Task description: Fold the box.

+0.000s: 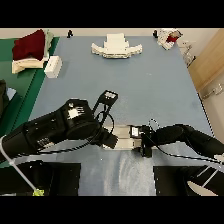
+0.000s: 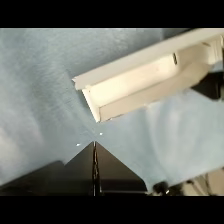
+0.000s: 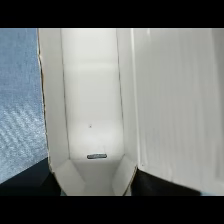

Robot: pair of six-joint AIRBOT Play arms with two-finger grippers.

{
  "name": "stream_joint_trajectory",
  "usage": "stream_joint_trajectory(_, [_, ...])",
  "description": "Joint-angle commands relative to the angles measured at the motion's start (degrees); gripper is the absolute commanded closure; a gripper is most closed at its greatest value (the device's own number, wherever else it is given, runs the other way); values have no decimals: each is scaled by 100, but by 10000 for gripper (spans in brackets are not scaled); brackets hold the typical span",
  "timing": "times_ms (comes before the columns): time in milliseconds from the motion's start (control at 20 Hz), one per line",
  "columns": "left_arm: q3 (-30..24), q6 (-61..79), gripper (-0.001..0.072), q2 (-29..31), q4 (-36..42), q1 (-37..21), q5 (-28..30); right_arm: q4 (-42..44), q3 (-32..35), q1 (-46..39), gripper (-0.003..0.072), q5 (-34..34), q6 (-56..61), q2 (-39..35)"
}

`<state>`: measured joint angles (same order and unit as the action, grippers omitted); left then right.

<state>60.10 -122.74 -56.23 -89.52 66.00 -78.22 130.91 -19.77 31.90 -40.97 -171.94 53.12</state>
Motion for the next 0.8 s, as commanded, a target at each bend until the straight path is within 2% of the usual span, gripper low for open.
stream_joint_trajectory(0, [-431,2081,699,564,494,-295,133,2,-4,-2,141,0,0,2])
stream_joint_trajectory(200, [-1818,6142,679,1862,1121,-1657,1226,2,-4,-2,141,0,0,2])
stream_joint_trajectory(300, [-2446,7519,14,2251,1552,-2262,1749,0,-4,-2,141,0,0,2])
stream_joint_trajectory(500, [-3515,9377,17,2271,3060,-3324,2677,2,-4,-2,141,0,2,2])
stream_joint_trajectory(600, [-3899,10546,17,2037,3871,-3508,3080,2,-4,-2,141,0,2,2])
stream_joint_trajectory(750, [-4107,12004,18,1453,4817,-3515,3432,2,-4,-2,141,0,2,2])
